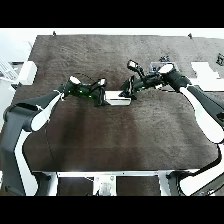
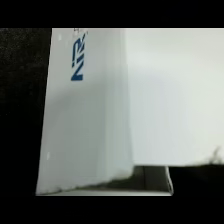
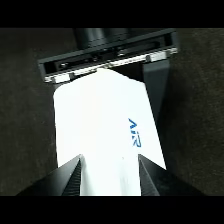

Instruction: Fold the box and place the chain.

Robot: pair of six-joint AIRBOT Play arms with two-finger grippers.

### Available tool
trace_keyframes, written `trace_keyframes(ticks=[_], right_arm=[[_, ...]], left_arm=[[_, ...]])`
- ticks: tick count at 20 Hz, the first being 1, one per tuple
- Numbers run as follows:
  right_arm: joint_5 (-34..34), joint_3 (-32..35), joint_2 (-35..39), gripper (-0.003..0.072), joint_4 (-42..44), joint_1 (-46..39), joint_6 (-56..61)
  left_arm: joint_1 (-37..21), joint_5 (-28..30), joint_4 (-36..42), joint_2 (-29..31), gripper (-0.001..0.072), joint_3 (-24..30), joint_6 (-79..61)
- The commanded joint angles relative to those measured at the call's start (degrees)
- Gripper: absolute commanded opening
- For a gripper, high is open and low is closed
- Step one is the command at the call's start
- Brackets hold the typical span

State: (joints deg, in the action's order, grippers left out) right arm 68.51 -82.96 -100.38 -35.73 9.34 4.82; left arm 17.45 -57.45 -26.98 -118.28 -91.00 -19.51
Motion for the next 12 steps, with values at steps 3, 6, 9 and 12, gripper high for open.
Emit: trace_keyframes(ticks=[3,6,9,12], right_arm=[[-1.2,0.55,0.7,0.0397,1.64,-0.13,-0.68],[-3.19,2.91,2.1,0.0371,2.16,-0.26,-1.46],[-6.16,7.37,4.68,0.0359,3.85,-0.63,-4.68],[-8.11,10.75,5.86,0.0361,6.4,-0.9,-8.59]], left_arm=[[-0.02,0.0,0.0,-0.02,0.0357,0.02,-0.02],[-0.02,0.0,0.0,-0.02,0.0357,0.02,-0.02],[-0.02,0.0,0.0,-0.02,0.0357,0.02,-0.02],[-0.02,0.02,0.0,-0.02,0.0357,0.02,0.0]])
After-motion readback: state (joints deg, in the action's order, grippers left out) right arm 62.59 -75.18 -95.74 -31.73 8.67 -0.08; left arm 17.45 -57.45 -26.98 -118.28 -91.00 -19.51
